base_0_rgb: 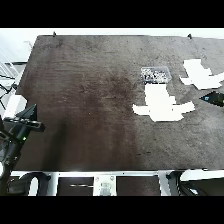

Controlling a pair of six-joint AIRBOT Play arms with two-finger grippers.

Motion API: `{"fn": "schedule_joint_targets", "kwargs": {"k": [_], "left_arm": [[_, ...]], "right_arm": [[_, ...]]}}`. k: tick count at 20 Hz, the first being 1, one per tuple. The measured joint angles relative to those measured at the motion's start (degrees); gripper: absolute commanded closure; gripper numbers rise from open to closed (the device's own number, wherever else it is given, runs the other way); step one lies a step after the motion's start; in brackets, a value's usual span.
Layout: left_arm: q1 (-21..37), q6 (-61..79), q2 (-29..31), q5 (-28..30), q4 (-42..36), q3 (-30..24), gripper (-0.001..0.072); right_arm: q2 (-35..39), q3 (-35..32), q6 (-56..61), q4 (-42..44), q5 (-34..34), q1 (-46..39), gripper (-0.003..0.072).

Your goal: Fold the box and place the chain.

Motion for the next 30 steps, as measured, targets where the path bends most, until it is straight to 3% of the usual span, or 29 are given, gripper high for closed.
{"fn": "schedule_joint_targets", "kwargs": {"k": [9, 12, 15, 16, 18, 25, 30], "left_arm": [[0.0, 0.0, 0.0, 0.0, 0.0, 0.0, 0.0691], [0.0, 0.0, 0.0, 0.0, 0.0, 0.0, 0.0691], [0.0, 0.0, 0.0, 0.0, 0.0, 0.0, 0.0691], [0.0, 0.0, 0.0, 0.0, 0.0, 0.0, 0.0691], [0.0, 0.0, 0.0, 0.0, 0.0, 0.0, 0.0691], [0.0, 0.0, 0.0, 0.0, 0.0, 0.0, 0.0691], [0.0, 0.0, 0.0, 0.0, 0.0, 0.0, 0.0691]], "right_arm": [[-10.2, 4.0, 0.4, -2.4, 5.6, 5.2, 0.013], [-12.3, 4.1, 0.2, -1.4, 8.2, 5.7, 0.0251], [-14.0, 4.2, -0.6, 1.2, 10.5, 5.9, 0.0323], [-14.4, 4.2, -0.7, 1.9, 10.9, 5.9, 0.0398], [-14.9, 4.2, -1.0, 2.8, 11.5, 6.0, 0.0671], [-13.9, 2.2, -1.5, 7.5, 17.1, 6.0, 0.0678], [-7.0, -8.6, -2.2, 16.0, 14.7, 9.0, 0.0678]]}}
